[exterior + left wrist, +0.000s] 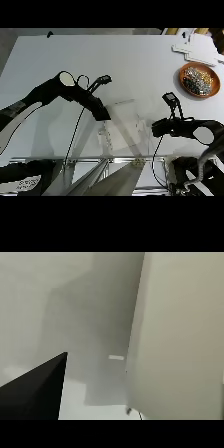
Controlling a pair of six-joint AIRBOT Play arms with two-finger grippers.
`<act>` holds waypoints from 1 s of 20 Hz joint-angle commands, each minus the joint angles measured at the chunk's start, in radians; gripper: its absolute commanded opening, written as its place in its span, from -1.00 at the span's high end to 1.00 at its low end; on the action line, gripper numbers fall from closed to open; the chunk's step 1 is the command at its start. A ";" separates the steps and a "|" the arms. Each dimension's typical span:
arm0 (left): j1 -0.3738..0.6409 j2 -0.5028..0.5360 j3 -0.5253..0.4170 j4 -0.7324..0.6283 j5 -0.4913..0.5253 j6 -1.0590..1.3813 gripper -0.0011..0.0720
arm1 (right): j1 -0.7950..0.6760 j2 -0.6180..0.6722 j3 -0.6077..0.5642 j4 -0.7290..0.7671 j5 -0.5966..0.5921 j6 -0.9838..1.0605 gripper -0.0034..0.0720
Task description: Fold the box and place the chain.
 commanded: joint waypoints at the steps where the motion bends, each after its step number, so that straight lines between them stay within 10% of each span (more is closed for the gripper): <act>1: 0.000 -0.029 0.000 -0.027 -0.021 0.063 -0.76 | 0.001 0.001 0.000 0.005 -0.039 0.003 0.86; 10: 0.000 -0.082 0.000 -0.205 0.074 0.212 -0.72 | 0.001 0.001 0.000 0.013 -0.072 0.004 0.86; 15: 0.000 -0.132 0.000 -0.203 0.069 0.235 -0.05 | 0.001 0.001 0.000 0.023 -0.071 0.004 0.86; 17: 0.000 -0.138 0.000 -0.200 0.080 0.249 1.00 | 0.001 0.001 0.000 0.024 -0.071 0.004 0.86; 20: -0.001 -0.136 0.000 -0.192 0.116 0.288 0.97 | 0.001 0.001 0.011 0.023 -0.066 0.003 0.85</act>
